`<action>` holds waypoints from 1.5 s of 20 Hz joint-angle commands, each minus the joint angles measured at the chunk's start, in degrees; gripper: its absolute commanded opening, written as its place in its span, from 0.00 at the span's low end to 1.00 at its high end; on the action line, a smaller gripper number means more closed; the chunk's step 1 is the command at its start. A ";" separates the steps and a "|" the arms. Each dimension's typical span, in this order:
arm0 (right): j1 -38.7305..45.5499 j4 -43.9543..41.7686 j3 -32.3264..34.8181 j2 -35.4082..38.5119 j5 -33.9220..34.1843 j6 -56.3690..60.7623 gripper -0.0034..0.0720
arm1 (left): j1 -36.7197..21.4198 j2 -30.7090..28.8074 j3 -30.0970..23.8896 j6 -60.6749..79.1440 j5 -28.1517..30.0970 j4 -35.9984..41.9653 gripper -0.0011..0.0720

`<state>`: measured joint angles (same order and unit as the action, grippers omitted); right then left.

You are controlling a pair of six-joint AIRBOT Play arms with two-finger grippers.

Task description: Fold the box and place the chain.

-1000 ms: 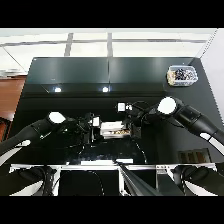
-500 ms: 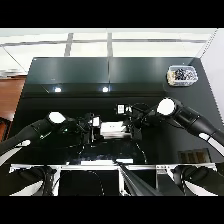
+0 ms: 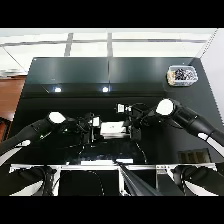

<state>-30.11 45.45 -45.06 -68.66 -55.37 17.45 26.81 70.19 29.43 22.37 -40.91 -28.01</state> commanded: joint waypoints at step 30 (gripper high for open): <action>8.85 -9.44 -3.98 4.50 -4.13 43.63 0.07 | 0.02 -1.07 0.31 -1.49 -0.02 0.00 0.65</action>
<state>-25.65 35.42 -48.14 -69.54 -56.97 61.67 26.85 69.73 29.50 22.26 -40.69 -28.03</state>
